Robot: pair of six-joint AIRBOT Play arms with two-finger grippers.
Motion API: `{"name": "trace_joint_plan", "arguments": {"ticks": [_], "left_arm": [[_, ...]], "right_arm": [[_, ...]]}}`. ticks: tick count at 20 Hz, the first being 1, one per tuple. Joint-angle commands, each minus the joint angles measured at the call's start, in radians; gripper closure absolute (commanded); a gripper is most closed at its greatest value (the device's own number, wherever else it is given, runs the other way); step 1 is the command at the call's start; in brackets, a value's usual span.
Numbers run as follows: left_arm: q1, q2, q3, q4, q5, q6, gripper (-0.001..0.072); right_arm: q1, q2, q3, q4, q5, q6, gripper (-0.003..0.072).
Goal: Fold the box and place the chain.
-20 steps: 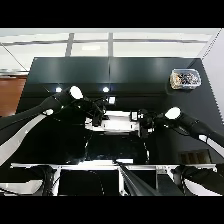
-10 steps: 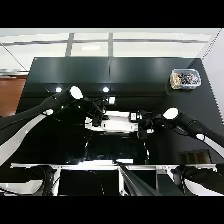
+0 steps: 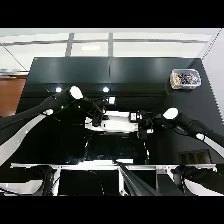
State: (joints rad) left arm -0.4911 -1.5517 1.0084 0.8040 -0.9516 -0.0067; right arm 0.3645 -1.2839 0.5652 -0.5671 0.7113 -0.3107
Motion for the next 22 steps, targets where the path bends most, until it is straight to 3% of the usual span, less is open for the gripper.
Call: {"name": "trace_joint_plan", "arguments": {"ticks": [1, 22], "left_arm": [[-0.001, 0.0, 0.001, -0.001, 0.0, 0.0, 0.068], [-0.001, 0.0, 0.001, 0.0, -0.013, 0.0, 0.068]], "right_arm": [[-0.002, -0.001, 0.0, 0.002, -0.005, 0.004, -0.0009], [-0.027, 0.0, 0.001, 0.016, 0.006, 0.008, -0.0009]]}}
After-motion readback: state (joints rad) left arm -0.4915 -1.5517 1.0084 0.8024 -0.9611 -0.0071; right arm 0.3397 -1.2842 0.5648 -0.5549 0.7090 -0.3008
